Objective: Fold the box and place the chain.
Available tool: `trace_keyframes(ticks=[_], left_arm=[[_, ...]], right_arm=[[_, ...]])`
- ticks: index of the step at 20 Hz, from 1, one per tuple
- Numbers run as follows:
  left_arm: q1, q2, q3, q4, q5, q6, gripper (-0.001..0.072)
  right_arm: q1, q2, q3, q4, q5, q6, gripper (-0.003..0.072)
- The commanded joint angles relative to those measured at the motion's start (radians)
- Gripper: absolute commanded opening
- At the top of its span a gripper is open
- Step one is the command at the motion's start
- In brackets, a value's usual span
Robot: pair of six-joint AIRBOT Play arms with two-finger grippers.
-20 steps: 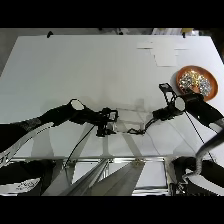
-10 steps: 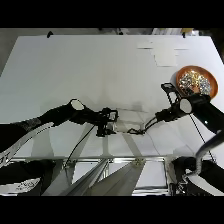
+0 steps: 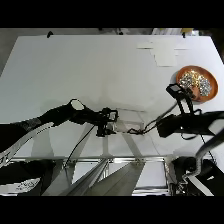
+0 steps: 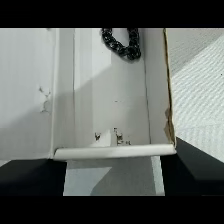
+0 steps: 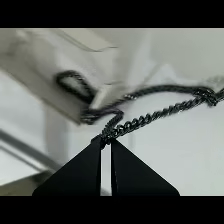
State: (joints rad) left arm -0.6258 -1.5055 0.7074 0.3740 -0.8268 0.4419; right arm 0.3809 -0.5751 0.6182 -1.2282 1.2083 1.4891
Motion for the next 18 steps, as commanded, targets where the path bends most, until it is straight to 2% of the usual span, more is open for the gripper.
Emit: trace_keyframes(ticks=[1, 6, 11, 15, 18], left_arm=[[0.001, 0.0, 0.0, 0.0, 0.0, 0.0, 0.0223], [0.001, 0.0, 0.0, 0.0, 0.0, 0.0, 0.0223], [0.001, 0.0, 0.0, 0.0, 0.0, 0.0, 0.0223], [0.001, 0.0, 0.0, 0.0, 0.0, 0.0, 0.0223], [0.001, 0.0, 0.0, 0.0, 0.0, 0.0, 0.0223]], right_arm=[[0.015, 0.089, 0.002, 0.237, -0.045, -0.063, 0.0018], [0.015, 0.088, 0.002, 0.407, -0.205, -0.144, 0.0018], [0.015, 0.089, 0.013, 0.598, -0.306, -0.293, 0.0018], [0.015, 0.085, 0.013, 0.591, -0.303, -0.32, 0.0018], [0.017, 0.043, 0.013, 0.516, -0.269, -0.315, 0.0018]])
